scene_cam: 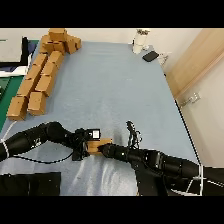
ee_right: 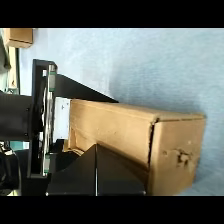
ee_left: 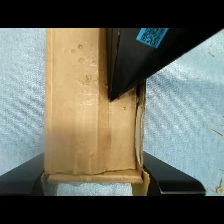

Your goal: Fold the box.

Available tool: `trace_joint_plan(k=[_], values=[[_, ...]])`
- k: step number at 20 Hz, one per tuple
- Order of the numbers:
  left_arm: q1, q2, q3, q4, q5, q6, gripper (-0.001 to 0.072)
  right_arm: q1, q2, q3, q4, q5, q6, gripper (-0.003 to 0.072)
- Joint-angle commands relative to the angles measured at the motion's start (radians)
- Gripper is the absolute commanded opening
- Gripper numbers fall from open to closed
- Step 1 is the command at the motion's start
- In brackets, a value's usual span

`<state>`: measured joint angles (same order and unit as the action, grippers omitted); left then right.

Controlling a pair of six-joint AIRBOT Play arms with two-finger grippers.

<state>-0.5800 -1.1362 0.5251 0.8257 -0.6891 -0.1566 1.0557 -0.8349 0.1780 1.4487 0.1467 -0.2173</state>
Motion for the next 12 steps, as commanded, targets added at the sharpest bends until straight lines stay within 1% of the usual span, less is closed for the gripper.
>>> trace_joint_plan(k=[1,2,3,4,5,6,8,9,10,11,12], values=[[0.000,0.000,0.000,0.001,0.000,0.003,0.0510,0.000,0.041,0.000,-0.049,0.000,0.000,0.0003],[0.000,0.000,0.000,0.001,0.000,0.003,0.0510,-0.001,0.081,0.000,-0.063,-0.021,0.000,0.0002],[0.000,0.000,0.000,0.001,0.000,0.003,0.0510,-0.001,0.126,0.000,-0.077,-0.068,-0.001,0.0002],[0.000,0.000,0.000,0.001,0.000,0.003,0.0510,-0.002,0.175,0.010,-0.114,-0.164,-0.001,0.0002],[0.000,0.000,0.000,0.001,0.000,0.003,0.0510,-0.002,0.220,0.028,-0.165,-0.296,-0.001,0.0002],[0.000,0.000,0.000,0.001,0.000,0.003,0.0510,-0.003,0.261,0.053,-0.223,-0.457,-0.001,0.0002],[0.000,0.000,0.000,0.001,0.000,0.003,0.0510,-0.004,0.314,0.119,-0.344,-0.807,-0.023,0.0003],[0.000,0.000,0.000,0.001,0.000,0.003,0.0510,-0.009,0.320,0.152,-0.362,-0.928,-0.074,0.0002],[0.000,0.000,0.000,0.001,0.000,0.003,0.0510,-0.017,0.313,0.187,-0.360,-1.022,-0.135,0.0003],[0.000,0.000,0.000,0.001,0.000,0.003,0.0510,-0.023,0.298,0.216,-0.360,-1.078,-0.171,0.0003],[0.000,0.000,0.000,0.001,0.001,0.003,0.0510,-0.032,0.276,0.238,-0.359,-1.103,-0.184,0.0003]])
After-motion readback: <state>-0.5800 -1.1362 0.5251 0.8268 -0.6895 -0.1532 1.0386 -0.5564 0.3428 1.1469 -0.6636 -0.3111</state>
